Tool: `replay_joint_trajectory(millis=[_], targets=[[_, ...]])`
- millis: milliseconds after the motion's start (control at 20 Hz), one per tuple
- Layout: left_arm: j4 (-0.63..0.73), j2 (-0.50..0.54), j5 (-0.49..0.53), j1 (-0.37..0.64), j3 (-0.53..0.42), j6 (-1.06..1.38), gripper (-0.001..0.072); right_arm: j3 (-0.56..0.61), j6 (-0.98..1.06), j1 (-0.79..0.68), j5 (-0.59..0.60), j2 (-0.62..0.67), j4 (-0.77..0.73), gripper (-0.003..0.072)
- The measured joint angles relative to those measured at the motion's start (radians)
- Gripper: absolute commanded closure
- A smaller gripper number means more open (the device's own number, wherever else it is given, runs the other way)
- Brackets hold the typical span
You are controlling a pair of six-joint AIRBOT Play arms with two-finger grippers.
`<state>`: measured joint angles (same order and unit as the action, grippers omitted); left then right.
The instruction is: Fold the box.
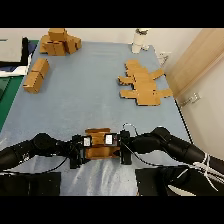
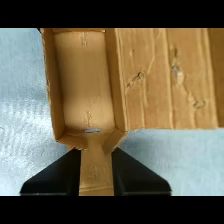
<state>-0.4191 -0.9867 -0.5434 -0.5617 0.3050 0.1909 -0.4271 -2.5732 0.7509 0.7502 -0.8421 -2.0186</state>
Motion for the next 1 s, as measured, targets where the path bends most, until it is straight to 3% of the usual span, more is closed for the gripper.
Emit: replay_joint_trajectory(millis=[100,600,650,700,750,1000], targets=[[0.0,0.0,0.0,0.0,0.0,0.0,0.0226,0.003,-0.011,0.002,-0.006,-0.002,-0.015,0.0557],[0.0,0.0,0.0,0.0,0.0,0.0,0.0227,0.005,-0.054,0.025,-0.066,-0.013,-0.068,0.0562],[0.0,0.0,0.0,0.0,0.0,0.0,0.0227,0.005,-0.055,0.032,-0.071,-0.015,-0.071,0.0528],[0.0,0.0,0.0,0.0,0.0,0.0,0.0227,0.005,-0.057,0.041,-0.075,-0.019,-0.074,0.033],[-0.001,0.0,0.0,0.0,0.0,0.0,0.0226,0.005,-0.06,0.048,-0.081,-0.026,-0.077,0.021],[-0.001,0.0,0.0,0.0,0.0,0.001,0.0226,0.004,-0.062,0.064,-0.094,-0.058,-0.086,0.021]])
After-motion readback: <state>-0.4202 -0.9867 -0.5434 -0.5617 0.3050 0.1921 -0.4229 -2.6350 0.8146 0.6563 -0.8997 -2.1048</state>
